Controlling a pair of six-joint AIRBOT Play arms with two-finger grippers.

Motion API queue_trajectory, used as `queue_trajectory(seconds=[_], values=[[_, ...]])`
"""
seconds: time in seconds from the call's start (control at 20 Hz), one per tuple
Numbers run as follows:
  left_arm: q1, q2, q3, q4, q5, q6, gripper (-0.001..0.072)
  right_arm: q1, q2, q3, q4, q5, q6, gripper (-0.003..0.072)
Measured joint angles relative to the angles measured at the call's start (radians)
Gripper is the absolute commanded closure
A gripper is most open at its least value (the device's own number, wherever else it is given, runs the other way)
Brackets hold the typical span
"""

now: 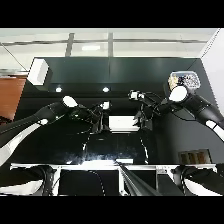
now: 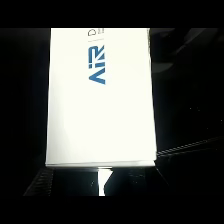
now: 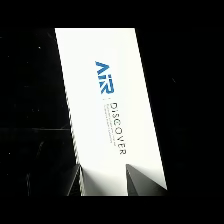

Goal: Fold the box and place the chain.

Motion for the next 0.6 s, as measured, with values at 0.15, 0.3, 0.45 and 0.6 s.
queue_trajectory(seconds=[0.15,0.3,0.45,0.6], values=[[0.000,0.000,0.000,0.000,0.000,0.000,0.0225,0.000,0.007,0.001,0.004,0.011,0.014,0.0380],[0.000,0.000,0.000,0.000,0.000,0.000,0.0225,-0.006,0.042,0.002,0.021,0.034,0.082,0.0381],[0.000,0.000,0.000,0.000,0.000,0.000,0.0225,-0.034,0.087,0.002,0.032,0.068,0.216,0.0426],[0.000,0.000,0.000,0.000,0.000,0.000,0.0224,-0.070,0.109,-0.018,0.046,0.120,0.428,0.0675]])
